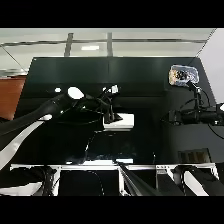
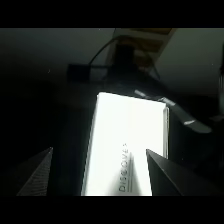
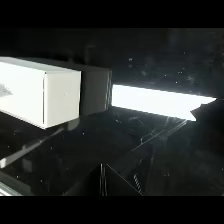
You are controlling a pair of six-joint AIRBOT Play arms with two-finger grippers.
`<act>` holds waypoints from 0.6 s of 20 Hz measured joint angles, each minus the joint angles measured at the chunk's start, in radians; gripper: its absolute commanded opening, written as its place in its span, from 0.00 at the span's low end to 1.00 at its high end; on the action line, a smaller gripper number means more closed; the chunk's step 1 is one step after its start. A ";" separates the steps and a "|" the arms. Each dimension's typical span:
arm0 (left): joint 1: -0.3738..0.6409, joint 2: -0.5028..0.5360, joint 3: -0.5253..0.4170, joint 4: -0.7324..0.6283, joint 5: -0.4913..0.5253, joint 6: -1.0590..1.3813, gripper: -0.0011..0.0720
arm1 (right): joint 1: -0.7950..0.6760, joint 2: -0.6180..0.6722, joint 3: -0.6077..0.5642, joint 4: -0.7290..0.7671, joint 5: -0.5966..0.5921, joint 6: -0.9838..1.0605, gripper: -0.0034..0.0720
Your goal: Fold the box and place the chain.
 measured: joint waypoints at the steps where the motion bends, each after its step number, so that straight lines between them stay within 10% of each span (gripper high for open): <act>1: -0.003 -0.020 0.012 0.002 -0.019 -0.010 0.99 | 0.000 0.000 -0.001 -0.001 -0.005 -0.002 0.07; 12: -0.011 -0.070 0.045 0.071 -0.156 -0.062 0.99 | -0.001 0.000 -0.004 0.000 -0.059 -0.010 0.07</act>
